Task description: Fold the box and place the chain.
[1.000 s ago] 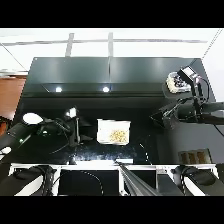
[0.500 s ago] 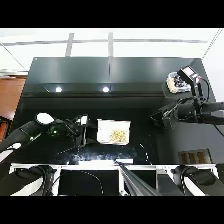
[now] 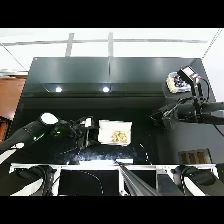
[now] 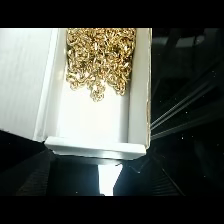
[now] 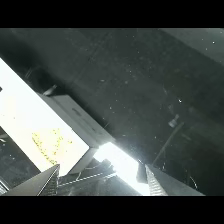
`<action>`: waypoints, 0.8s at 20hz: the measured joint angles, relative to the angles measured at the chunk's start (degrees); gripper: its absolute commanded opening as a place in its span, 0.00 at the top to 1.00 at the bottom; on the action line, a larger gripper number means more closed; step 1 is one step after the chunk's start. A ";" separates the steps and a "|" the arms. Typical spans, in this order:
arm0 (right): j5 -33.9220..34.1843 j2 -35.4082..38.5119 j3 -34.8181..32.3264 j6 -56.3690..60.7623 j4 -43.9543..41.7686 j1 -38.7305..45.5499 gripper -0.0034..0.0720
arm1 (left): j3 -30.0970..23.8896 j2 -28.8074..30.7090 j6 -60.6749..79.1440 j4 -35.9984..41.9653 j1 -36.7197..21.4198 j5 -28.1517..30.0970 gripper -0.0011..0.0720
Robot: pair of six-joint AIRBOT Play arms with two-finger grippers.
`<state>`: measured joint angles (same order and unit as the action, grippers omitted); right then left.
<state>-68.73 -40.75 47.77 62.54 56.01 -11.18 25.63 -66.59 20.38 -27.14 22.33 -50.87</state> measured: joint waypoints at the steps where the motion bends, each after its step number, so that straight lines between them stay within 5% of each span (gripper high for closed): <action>1: 0.00 0.00 0.00 0.00 0.00 0.00 0.14 | 0.02 0.00 -0.11 -0.02 0.48 0.59 0.01; 16: 0.00 0.00 0.00 0.00 0.02 0.00 0.14 | 0.13 0.00 -2.36 -2.78 6.25 3.56 0.01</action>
<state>-68.73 -40.75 47.77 62.54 56.03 -11.18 25.76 -66.59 18.02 -29.91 28.58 -47.31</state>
